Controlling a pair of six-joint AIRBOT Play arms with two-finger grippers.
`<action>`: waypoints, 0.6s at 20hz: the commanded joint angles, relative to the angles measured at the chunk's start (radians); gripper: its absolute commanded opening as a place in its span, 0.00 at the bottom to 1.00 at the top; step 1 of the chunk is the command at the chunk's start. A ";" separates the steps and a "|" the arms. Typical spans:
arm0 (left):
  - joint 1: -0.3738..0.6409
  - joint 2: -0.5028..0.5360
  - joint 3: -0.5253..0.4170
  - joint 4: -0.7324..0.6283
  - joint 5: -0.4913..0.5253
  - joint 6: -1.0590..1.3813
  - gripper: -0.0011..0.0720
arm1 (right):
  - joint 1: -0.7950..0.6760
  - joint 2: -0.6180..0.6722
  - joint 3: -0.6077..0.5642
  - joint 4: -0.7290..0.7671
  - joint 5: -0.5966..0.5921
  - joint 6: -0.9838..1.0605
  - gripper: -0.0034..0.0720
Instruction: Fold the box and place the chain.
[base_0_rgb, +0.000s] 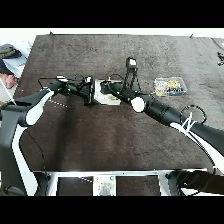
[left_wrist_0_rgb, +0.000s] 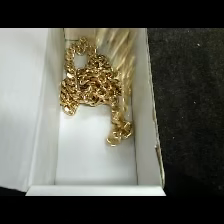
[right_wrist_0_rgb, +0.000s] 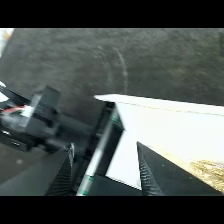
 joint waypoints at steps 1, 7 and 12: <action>0.001 0.000 0.000 0.000 0.000 0.000 0.40 | -0.071 0.004 -0.004 -0.065 0.137 0.003 0.64; 0.001 0.000 0.000 0.000 0.000 0.000 0.40 | -0.363 0.176 -0.262 -0.077 0.175 0.034 0.62; 0.001 0.000 0.000 0.000 0.000 0.000 0.39 | -0.541 0.116 -0.332 -0.069 0.123 0.070 0.62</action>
